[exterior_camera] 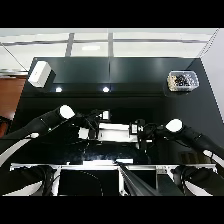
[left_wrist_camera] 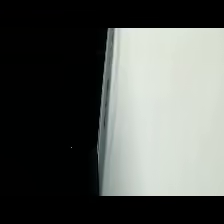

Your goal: Fold the box and place the chain.

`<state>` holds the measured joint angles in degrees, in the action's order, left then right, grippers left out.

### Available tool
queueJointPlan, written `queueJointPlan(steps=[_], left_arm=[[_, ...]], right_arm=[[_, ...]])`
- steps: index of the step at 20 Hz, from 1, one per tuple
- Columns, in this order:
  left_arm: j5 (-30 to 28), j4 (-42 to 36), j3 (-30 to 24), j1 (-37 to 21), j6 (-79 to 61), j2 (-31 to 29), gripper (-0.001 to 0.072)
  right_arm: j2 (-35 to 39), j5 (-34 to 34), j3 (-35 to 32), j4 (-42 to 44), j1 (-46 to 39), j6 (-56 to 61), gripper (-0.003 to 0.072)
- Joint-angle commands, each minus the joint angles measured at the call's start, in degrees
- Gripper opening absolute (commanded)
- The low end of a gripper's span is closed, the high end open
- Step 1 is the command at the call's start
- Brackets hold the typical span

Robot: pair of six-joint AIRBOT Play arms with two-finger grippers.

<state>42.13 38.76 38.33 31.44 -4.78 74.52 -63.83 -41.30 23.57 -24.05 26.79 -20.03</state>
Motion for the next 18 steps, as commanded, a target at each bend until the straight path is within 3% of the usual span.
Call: queueJointPlan(steps=[1,9,18], left_arm=[[-0.1,0.0,0.0,0.0,0.0,0.0,0.0027],[0.3,0.0,0.0,0.0,0.3,0.0,0.0028],[0.3,0.0,0.0,0.0,0.3,0.0,0.0028]], right_arm=[[-0.8,2.1,-0.1,0.4,0.0,0.3,0.0708],[-1.6,5.7,0.4,-3.1,2.2,5.0,0.0706],[-1.7,5.4,0.5,-5.8,2.3,7.0,0.0706]])
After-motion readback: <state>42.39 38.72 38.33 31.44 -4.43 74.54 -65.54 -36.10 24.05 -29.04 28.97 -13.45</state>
